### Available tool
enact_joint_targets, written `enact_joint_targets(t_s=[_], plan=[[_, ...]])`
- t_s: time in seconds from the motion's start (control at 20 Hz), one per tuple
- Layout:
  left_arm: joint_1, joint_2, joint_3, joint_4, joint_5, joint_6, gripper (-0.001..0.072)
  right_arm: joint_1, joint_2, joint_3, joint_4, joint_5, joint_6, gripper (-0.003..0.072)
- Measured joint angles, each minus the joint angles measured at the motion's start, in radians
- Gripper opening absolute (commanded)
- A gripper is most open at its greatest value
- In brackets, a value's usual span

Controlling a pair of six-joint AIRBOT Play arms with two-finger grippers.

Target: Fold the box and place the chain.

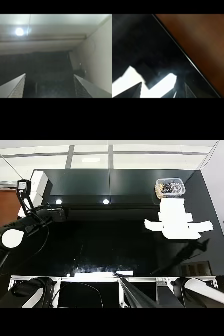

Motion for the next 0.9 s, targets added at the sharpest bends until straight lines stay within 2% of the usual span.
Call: enact_joint_targets(t_s=[0.25,0.45,0.5,0.55,0.6,0.65,0.9], plan=[[0.000,-0.004,0.006,-0.022,-0.077,0.011,0.0708,-0.076,-0.294,0.202,0.216,0.341,-0.224,0.0620],[-0.002,-0.006,0.007,-0.051,-0.109,0.014,0.0708,-0.018,-0.457,0.326,0.274,0.486,-0.283,0.0604],[-0.002,-0.006,0.007,-0.060,-0.116,0.014,0.0708,0.001,-0.481,0.345,0.279,0.507,-0.294,0.0474],[-0.003,-0.006,0.007,-0.070,-0.119,0.014,0.0708,0.018,-0.498,0.357,0.277,0.522,-0.302,0.0400],[-0.003,-0.006,0.007,-0.076,-0.122,0.014,0.0708,0.033,-0.510,0.368,0.276,0.539,-0.308,0.0122],[-0.003,-0.006,0.007,-0.080,-0.124,0.014,0.0707,0.048,-0.520,0.375,0.271,0.560,-0.314,0.0013],[-0.003,-0.006,0.007,-0.104,-0.134,0.014,0.0707,0.085,-0.506,0.364,0.312,0.666,-0.324,0.0011]])
